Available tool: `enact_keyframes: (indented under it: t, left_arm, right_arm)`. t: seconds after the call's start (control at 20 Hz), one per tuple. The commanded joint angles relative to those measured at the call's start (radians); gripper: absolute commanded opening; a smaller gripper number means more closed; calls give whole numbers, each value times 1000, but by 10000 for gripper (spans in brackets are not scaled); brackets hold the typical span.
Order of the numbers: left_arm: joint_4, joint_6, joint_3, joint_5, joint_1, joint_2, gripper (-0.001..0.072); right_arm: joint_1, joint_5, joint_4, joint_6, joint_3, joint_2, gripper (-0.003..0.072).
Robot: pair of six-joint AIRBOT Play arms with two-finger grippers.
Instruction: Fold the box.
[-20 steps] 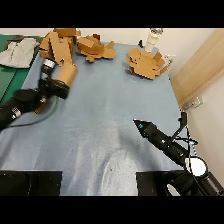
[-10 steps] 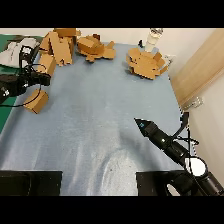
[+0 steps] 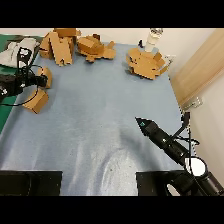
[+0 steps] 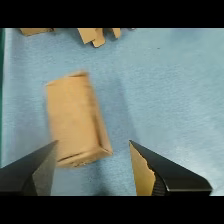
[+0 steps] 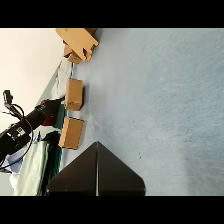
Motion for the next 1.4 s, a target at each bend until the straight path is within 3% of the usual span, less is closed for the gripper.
enact_keyframes:
  t: [0.0,0.15,0.25,0.3,0.35,0.4,0.5,0.7,0.9,1.1,1.35]
  left_arm:
    - [2,0,2,-8,4,0,705]
    - [1,-2,2,-31,4,22,704]
    - [-3,-65,3,-145,3,63,702]
    - [-6,-154,3,-251,1,89,565]
    - [2,-242,3,-420,-1,120,194]
    - [-6,-252,2,-564,-9,143,12]
    - [-4,-284,-4,-695,-73,177,9]
    - [94,-522,-29,-682,-295,204,8]
    - [158,-645,-47,-593,-491,204,8]
    - [157,-655,-50,-601,-563,203,11]
    - [155,-655,-50,-649,-578,203,11]
  right_arm:
    - [0,-2,0,0,1,0,2]
    - [0,13,-6,0,1,0,3]
    - [0,28,-32,0,1,-25,3]
    - [0,33,-48,0,4,-51,3]
    - [0,35,-78,-1,14,-92,3]
    - [0,44,-124,-1,35,-139,3]
    - [0,77,-263,-1,121,-263,3]
    - [0,147,-467,-2,401,-593,3]
    - [11,241,-480,-63,651,-861,3]
    - [34,251,-483,-63,701,-926,3]
    - [34,262,-483,-64,701,-926,3]
